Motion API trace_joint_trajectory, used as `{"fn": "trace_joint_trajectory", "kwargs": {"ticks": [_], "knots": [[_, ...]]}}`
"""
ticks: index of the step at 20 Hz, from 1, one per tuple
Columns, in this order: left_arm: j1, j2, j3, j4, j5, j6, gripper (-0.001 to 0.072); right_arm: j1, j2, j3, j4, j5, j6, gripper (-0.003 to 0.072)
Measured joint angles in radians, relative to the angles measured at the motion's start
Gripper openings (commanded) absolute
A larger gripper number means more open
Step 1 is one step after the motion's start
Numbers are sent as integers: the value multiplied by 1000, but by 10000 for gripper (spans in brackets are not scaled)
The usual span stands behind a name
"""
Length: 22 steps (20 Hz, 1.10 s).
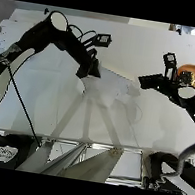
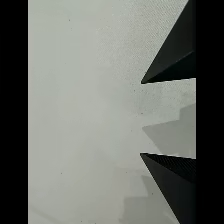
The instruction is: Fold the box and place the chain.
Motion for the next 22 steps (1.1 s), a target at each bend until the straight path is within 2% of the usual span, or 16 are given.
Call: {"fn": "trace_joint_trajectory", "kwargs": {"ticks": [6,10,15,22], "knots": [[56,2,-210,-146,195,153,-1,0,0,0,0,0,0,475],[79,-11,-308,-223,320,311,0,0,0,0,0,0,0,475],[97,-68,-352,-310,387,454,1,0,0,0,0,0,0,475],[103,-141,-362,-392,402,578,0,0,0,0,0,0,0,475]]}}
